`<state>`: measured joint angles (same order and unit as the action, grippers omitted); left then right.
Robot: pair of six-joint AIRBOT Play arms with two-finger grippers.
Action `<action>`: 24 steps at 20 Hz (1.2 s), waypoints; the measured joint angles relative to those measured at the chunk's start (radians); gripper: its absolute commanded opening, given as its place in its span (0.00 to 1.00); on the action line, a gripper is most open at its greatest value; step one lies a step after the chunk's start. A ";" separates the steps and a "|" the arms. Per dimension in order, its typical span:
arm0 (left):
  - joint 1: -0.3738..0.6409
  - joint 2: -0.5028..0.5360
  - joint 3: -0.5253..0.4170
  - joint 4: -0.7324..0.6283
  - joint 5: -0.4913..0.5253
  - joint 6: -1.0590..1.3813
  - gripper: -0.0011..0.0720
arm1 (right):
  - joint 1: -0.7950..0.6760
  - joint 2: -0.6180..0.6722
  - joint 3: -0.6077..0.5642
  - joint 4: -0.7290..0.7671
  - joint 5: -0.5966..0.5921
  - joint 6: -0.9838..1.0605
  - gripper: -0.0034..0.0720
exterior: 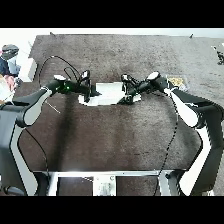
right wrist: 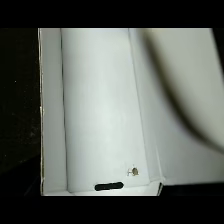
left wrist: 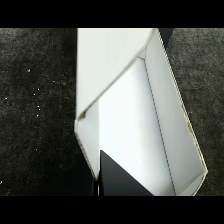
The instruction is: Fold the box and place the chain.
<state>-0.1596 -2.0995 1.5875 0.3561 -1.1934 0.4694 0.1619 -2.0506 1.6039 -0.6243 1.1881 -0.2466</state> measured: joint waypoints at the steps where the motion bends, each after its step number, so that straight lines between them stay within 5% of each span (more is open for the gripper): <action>1: 0.000 0.000 0.000 0.000 0.000 0.000 0.03 | 0.000 0.000 0.000 0.000 0.000 0.000 0.52; 5: 0.000 0.000 0.000 -0.004 0.000 0.000 0.04 | 0.000 0.000 0.000 0.000 0.000 0.000 0.52; 7: 0.003 0.000 0.000 -0.006 -0.005 0.002 0.34 | 0.000 0.000 0.000 0.000 0.000 0.000 0.52; 12: 0.033 -0.002 0.018 -0.034 -0.077 0.001 0.35 | 0.000 0.000 0.000 0.000 0.000 0.000 0.52; 16: 0.077 -0.001 0.089 -0.050 -0.228 -0.054 0.34 | 0.000 0.000 0.000 0.000 0.000 0.000 0.52; 18: 0.100 0.000 0.138 -0.056 -0.318 -0.105 0.18 | 0.000 0.000 0.000 0.000 0.000 0.000 0.52; 22: 0.117 0.000 0.234 -0.056 -0.467 -0.203 0.18 | 0.000 0.000 0.000 0.000 0.000 0.000 0.52; 24: 0.123 0.000 0.266 -0.055 -0.511 -0.242 0.03 | 0.000 0.000 0.000 0.000 0.000 0.000 0.52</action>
<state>-0.0368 -2.0995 1.8530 0.3008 -1.7042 0.2276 0.1619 -2.0506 1.6039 -0.6243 1.1885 -0.2466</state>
